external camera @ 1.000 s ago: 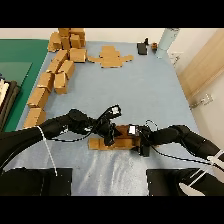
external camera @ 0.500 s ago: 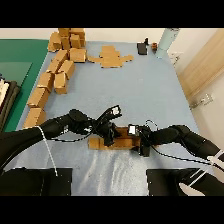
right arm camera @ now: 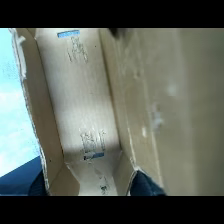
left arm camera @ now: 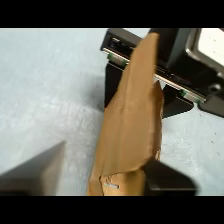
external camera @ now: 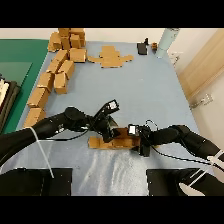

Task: Fold the box.

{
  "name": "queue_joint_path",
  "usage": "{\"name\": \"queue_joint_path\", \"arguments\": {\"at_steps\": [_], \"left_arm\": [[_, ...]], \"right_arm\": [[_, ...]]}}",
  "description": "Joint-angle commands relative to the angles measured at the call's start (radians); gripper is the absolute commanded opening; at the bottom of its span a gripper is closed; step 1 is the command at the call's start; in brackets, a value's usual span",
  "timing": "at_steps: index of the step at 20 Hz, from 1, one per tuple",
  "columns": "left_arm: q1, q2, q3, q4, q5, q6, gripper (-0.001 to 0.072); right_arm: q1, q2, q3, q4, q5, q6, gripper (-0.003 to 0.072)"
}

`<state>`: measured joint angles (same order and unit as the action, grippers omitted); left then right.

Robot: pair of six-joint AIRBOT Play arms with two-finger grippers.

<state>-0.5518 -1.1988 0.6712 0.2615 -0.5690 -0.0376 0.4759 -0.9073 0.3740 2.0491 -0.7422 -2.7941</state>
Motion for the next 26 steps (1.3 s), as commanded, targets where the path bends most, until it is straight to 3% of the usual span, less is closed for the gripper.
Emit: {"name": "queue_joint_path", "arguments": {"at_steps": [1,3,5,6,7,8,10,13,18,23,26], "left_arm": [[0.055,0.09,0.001,0.291,-0.036,-0.473,0.0691],[0.096,0.145,0.001,0.441,-0.187,-0.662,0.0691],[0.112,0.188,0.001,0.491,-0.356,-0.797,0.0686],[0.108,0.201,0.001,0.486,-0.414,-0.905,0.0501],[0.097,0.206,0.001,0.465,-0.445,-1.007,0.0137],[0.076,0.206,0.001,0.431,-0.453,-1.059,0.001],[0.022,0.197,0.001,0.317,-0.42,-1.069,0.001],[-0.016,0.143,0.008,0.175,-0.262,-1.07,0.001],[0.024,-0.027,0.127,0.146,-0.117,-1.071,0.0009],[0.074,-0.2,0.216,0.156,-0.112,-1.091,0.0008],[0.073,-0.275,0.223,0.166,-0.183,-1.117,0.0008]], "right_arm": [[0.0,0.001,0.0,0.0,0.0,0.0,0.0558],[0.0,0.001,0.0,0.0,0.0,0.0,0.0558],[0.0,0.001,0.0,0.0,0.0,0.0,0.0558],[0.0,0.001,0.0,0.0,0.0,0.0,0.0558],[0.0,0.001,0.0,0.0,0.0,0.0,0.0558],[0.0,0.001,0.0,0.0,0.0,0.0,0.0558],[0.0,0.0,0.0,0.0,0.0,0.0,0.0558],[0.0,0.0,0.0,0.0,0.0,0.0,0.0558],[0.0,0.0,0.0,0.0,0.0,0.0,0.0558],[0.0,0.001,0.0,-0.001,0.0,0.0,0.0558],[0.0,0.001,0.0,-0.001,0.0,0.0,0.0558]]}}
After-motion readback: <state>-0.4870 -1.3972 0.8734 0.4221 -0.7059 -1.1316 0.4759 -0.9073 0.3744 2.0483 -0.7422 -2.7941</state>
